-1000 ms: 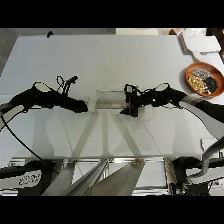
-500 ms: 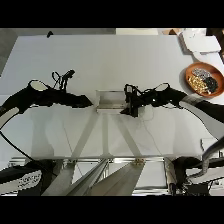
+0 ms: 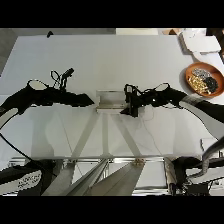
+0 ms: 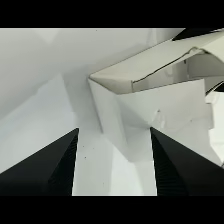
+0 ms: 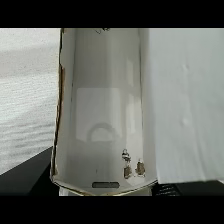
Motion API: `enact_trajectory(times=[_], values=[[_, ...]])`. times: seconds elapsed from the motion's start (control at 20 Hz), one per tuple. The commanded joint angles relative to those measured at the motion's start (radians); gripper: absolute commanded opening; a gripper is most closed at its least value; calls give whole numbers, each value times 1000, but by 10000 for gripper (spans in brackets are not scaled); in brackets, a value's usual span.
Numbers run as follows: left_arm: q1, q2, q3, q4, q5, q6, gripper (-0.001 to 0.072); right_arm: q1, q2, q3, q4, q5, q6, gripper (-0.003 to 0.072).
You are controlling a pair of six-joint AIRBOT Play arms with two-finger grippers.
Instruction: Fold the box and place the chain.
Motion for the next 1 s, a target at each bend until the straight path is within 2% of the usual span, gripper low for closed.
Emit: enact_trajectory(times=[0.0, 0.4, 0.75, 0.95], values=[[-10, -4, 0, -70, 7, 50, 507, 0, 1, 0, 0, 0, 0, 406], [-69, -62, 0, -121, 0, 50, 506, 0, 1, 0, 0, 0, 0, 406], [-76, -63, 0, -142, 9, 53, 506, 0, 1, 0, 0, 0, 0, 406], [-106, -62, 0, -109, 90, 53, 507, 0, 0, 0, 0, 0, 0, 406]])
